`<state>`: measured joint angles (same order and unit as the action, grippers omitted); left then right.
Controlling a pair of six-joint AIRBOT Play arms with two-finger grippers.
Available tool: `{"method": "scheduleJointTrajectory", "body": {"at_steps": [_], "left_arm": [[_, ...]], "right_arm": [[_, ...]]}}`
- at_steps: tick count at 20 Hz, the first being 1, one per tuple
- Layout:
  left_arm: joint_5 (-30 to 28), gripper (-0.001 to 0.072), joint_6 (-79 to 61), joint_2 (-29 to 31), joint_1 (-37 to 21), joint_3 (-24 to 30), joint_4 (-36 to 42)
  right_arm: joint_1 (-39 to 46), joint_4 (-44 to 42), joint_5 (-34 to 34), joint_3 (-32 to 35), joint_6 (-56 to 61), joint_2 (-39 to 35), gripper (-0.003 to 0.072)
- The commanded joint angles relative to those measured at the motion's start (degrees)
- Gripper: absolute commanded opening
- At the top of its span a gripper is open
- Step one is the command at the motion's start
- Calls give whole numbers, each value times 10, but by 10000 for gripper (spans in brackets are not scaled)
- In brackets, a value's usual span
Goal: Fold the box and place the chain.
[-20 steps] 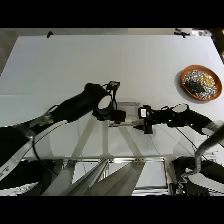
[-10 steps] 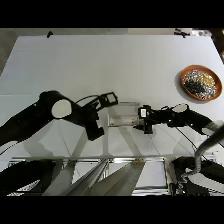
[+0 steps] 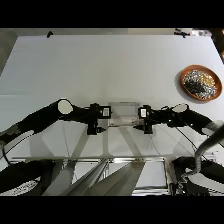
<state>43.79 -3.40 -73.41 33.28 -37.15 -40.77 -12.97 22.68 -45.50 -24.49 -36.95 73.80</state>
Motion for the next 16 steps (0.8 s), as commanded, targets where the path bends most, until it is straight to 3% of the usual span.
{"method": "scheduleJointTrajectory", "body": {"at_steps": [1, 9, 16], "left_arm": [[-19, 716, -47, -40, -6, 3, 35], [37, 717, -42, -42, -33, 3, 80], [40, 716, -73, -43, -28, 3, 129]], "right_arm": [[0, 0, 0, 0, 0, 0, 463], [0, 0, 0, 0, 0, 0, 463], [0, 0, 0, 0, 0, 0, 463]]}}
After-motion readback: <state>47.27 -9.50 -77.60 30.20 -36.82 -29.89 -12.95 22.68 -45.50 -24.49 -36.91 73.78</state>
